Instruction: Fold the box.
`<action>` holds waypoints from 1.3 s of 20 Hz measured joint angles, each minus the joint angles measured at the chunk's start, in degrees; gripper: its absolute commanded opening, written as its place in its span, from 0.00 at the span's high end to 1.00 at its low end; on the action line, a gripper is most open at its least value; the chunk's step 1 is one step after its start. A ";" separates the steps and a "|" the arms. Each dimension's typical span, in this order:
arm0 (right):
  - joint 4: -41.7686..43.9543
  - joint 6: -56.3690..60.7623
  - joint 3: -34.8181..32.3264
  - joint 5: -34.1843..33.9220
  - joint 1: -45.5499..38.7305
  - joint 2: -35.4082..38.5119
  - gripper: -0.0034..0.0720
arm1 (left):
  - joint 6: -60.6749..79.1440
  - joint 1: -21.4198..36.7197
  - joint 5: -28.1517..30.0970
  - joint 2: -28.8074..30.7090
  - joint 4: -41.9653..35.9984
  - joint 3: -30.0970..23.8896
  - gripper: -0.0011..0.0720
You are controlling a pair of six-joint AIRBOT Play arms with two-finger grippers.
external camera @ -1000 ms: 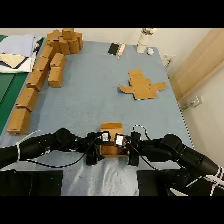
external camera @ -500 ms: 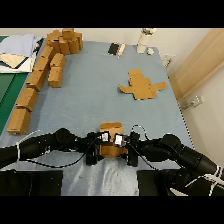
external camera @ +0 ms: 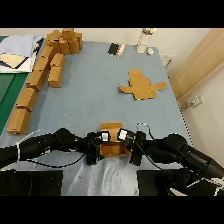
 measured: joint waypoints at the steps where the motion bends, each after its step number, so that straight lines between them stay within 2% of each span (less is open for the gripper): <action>1: -3.13 4.76 0.44 -1.57 -0.09 1.66 0.95 | 0.02 0.00 0.00 0.00 0.02 0.00 0.37; 4: -13.38 23.39 1.36 -9.81 -2.29 6.45 0.95 | 0.02 0.00 -0.07 0.00 0.04 0.00 0.37; 6: -17.14 34.77 1.51 -16.72 -5.97 7.91 0.95 | 0.02 0.00 -0.09 0.00 0.04 0.00 0.37; 8: -17.35 42.25 1.46 -20.92 -10.54 7.96 0.95 | 0.04 0.00 -0.11 0.00 0.07 0.00 0.37; 10: -15.63 46.45 1.27 -22.29 -14.71 6.54 0.95 | 0.04 0.00 -0.11 0.00 0.07 0.00 0.37; 14: -10.32 48.89 0.92 -21.14 -19.76 0.50 0.95 | 0.07 0.00 -0.11 0.00 0.09 0.00 0.37; 19: 1.31 44.57 0.83 -16.09 -21.49 -7.17 0.95 | 0.09 0.00 -0.11 0.00 0.09 0.00 0.37; 26: 6.71 41.51 0.90 -15.04 -21.79 -6.54 0.95 | 0.09 0.00 -0.11 0.00 0.09 0.00 0.37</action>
